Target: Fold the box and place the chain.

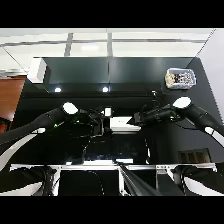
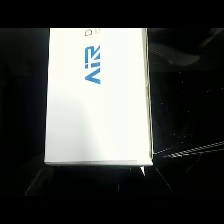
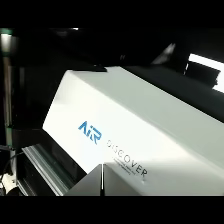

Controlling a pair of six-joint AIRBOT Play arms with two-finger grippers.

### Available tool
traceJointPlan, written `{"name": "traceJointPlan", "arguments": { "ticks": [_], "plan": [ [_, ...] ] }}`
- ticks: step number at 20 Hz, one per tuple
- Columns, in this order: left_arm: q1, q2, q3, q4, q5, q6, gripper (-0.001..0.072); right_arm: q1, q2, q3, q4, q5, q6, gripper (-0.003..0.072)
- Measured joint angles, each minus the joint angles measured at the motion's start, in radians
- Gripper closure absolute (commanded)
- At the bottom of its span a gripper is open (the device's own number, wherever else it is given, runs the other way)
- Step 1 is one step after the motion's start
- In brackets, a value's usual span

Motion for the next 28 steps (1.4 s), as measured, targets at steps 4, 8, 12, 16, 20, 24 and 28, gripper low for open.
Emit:
{"name": "traceJointPlan", "arguments": {
  "ticks": [4,8,12,16,20,24,28],
  "plan": [
    [0.0,0.0,0.0,0.0,0.0,-0.002,0.0356,0.006,-0.04,-0.003,-0.042,-0.025,0.036,0.0671],
    [0.0,0.0,0.0,0.0,0.0,-0.002,0.0356,0.007,-0.049,0.002,-0.068,-0.027,0.018,0.0671],
    [0.0,0.0,0.0,-0.002,0.0,0.0,0.0356,-0.038,0.007,0.055,-0.13,0.103,-0.019,0.0671],
    [0.013,0.023,0.0,0.009,-0.002,-0.005,-0.0007,-0.18,0.157,0.126,-0.192,0.258,-0.031,0.0671],
    [0.042,0.121,0.0,0.039,-0.007,-0.094,-0.0005,-0.362,0.317,0.144,-0.349,0.354,-0.002,0.0671],
    [0.003,0.166,0.067,-0.051,-0.028,-0.151,-0.0003,-0.463,0.394,0.122,-0.401,0.343,0.034,0.0671],
    [-0.09,0.042,0.222,-0.086,-0.027,-0.224,-0.0003,-0.492,0.417,0.098,-0.402,0.289,0.045,0.0671]
  ]
}}
